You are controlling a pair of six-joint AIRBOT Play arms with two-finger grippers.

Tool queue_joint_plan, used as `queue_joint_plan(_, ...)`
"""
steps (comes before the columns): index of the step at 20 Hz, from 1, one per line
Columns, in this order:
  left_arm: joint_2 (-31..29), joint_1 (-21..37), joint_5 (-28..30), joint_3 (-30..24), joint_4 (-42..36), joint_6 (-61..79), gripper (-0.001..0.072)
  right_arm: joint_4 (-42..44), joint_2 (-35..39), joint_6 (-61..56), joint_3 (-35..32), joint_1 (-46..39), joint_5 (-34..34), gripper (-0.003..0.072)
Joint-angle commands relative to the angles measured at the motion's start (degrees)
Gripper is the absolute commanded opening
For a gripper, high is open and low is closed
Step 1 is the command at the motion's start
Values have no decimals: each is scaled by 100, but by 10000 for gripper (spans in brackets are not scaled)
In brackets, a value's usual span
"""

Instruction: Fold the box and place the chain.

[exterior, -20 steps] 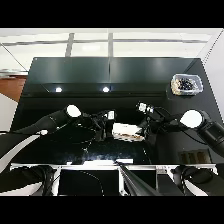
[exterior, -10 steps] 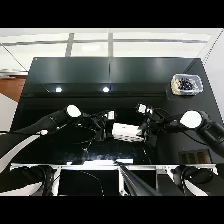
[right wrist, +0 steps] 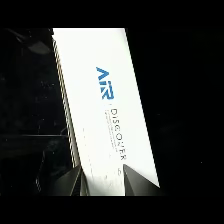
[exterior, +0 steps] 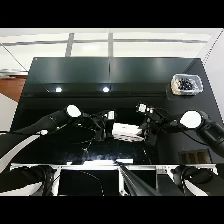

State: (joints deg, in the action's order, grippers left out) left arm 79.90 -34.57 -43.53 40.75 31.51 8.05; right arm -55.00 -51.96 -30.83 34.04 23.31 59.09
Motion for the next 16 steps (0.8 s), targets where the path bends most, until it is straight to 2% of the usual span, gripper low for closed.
queue_joint_plan(1,2,0,-2,-2,2,4,395,9,0,-48,-2,2,-70,297)
queue_joint_plan(16,2,0,-2,-2,2,4,395,7,0,-116,-2,2,-52,296)
